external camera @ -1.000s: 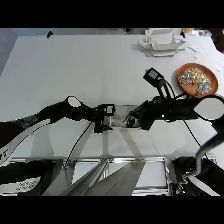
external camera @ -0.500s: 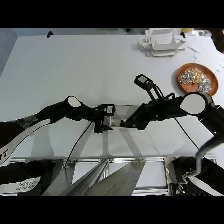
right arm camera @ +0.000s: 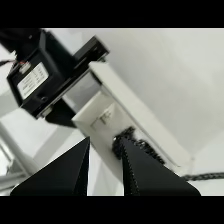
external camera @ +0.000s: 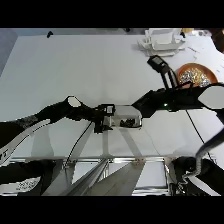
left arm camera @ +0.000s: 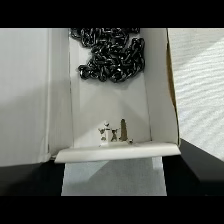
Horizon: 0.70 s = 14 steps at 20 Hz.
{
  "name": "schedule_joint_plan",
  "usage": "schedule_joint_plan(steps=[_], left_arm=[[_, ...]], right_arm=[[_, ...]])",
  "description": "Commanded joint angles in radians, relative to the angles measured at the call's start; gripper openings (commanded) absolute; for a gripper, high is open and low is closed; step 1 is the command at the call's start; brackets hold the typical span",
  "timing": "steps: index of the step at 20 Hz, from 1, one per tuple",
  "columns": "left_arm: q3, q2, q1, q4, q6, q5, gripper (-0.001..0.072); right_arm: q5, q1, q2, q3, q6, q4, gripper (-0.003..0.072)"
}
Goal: Fold the box and place the chain.
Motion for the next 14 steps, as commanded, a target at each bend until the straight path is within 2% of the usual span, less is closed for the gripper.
schedule_joint_plan(steps=[1,5,10,11,14], left_arm=[[0.000,0.000,0.000,0.000,0.000,0.000,0.0250],[0.000,0.000,0.000,0.000,0.000,0.000,0.0250],[0.000,0.000,0.000,0.000,0.000,0.000,0.0250],[0.000,0.000,0.000,0.000,0.000,0.000,0.0250],[0.000,0.000,0.000,0.000,0.000,0.000,0.0250]], right_arm=[[-0.005,-0.100,0.019,0.020,0.066,-0.092,0.0220],[0.001,-0.167,0.010,0.019,0.142,-0.276,0.0219],[0.046,-0.175,-0.066,-0.001,0.148,-0.266,0.0212],[0.056,-0.175,-0.089,-0.003,0.161,-0.269,0.0161],[0.071,-0.175,-0.163,-0.006,0.200,-0.269,0.0157]])
